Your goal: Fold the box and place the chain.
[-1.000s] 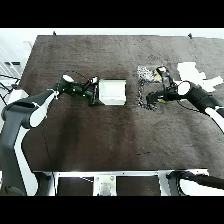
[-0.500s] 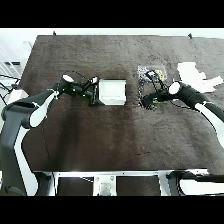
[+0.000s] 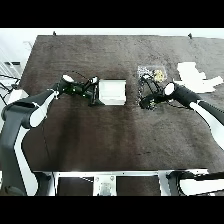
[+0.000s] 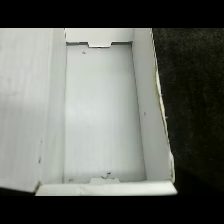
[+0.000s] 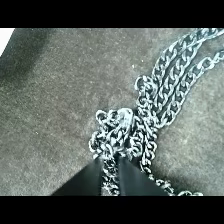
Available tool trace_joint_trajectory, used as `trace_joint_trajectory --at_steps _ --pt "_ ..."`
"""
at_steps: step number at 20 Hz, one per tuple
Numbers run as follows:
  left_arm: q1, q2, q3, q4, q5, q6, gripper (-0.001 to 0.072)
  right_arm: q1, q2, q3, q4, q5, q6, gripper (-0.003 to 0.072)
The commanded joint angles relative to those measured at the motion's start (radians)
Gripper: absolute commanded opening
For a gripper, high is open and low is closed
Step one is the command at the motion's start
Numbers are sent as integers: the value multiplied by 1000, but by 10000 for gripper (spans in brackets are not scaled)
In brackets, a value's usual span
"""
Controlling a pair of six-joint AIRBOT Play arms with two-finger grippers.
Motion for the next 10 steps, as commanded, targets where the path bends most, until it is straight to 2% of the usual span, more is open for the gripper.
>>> trace_joint_trajectory --at_steps 1,5,10 --pt "0 0 0 0 0 0 350 1 -5 2 0 -21 -2 17" --pt "0 1 0 0 0 0 350 2 21 32 0 -13 15 16" --pt "0 0 0 0 0 0 350 2 210 63 0 98 39 15"
